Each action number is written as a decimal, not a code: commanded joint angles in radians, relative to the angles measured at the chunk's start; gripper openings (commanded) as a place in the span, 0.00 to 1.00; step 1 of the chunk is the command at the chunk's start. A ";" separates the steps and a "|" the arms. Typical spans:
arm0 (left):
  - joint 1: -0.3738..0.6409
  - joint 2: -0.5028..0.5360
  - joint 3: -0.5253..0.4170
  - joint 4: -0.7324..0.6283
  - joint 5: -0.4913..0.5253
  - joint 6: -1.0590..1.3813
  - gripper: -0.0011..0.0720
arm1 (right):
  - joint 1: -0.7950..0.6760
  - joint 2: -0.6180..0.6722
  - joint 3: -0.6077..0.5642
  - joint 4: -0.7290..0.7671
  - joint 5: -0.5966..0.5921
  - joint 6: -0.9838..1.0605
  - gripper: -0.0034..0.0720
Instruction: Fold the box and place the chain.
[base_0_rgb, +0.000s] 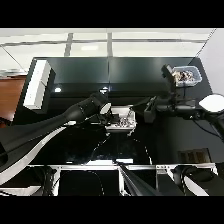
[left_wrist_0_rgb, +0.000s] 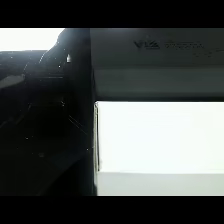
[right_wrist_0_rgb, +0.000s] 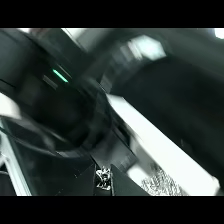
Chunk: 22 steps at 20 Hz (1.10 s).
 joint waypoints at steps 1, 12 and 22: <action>0.000 -0.001 0.000 0.000 0.000 0.000 0.06 | 0.002 -0.045 -0.064 -0.017 -0.034 0.006 0.10; 0.000 -0.001 0.000 0.000 0.000 0.000 0.06 | -0.170 -0.048 -0.161 -0.349 -0.071 -0.091 0.99; 0.000 -0.001 0.000 0.000 0.000 0.000 0.06 | -0.007 -0.190 -0.260 -0.155 -0.214 -0.982 1.00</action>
